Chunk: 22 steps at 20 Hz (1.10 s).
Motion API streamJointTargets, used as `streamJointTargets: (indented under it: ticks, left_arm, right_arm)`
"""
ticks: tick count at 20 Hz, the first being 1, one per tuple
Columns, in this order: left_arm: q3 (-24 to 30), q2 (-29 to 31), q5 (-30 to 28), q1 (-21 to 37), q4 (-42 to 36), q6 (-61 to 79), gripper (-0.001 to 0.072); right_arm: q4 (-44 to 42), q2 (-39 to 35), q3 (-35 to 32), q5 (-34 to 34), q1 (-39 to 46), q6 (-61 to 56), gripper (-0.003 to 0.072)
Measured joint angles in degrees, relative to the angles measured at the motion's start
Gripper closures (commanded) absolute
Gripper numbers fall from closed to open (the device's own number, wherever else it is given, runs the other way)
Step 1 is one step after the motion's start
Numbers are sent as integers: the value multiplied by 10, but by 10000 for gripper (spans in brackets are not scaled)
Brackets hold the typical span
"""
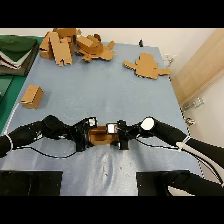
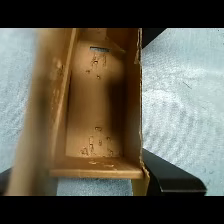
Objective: Fold the box.
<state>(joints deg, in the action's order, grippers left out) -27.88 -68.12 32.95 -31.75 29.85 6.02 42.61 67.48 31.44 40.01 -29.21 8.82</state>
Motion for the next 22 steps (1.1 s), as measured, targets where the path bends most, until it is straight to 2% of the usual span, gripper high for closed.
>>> streamJointTargets:
  ticks: [1,3,9,13,22]
  left_arm:
    - [0,0,0,0,3,0,290]
    - [0,0,1,0,10,0,290]
    - [1,0,1,0,17,0,291]
    - [1,0,0,0,18,-1,291]
    - [1,0,-15,0,19,-1,290]
  right_arm:
    - [0,0,0,0,0,0,375]
    - [2,0,0,0,0,-14,110]
    - [44,-3,0,-10,-1,-134,104]
    - [70,-34,0,-3,-1,-192,104]
    - [177,-116,0,96,-1,-375,105]
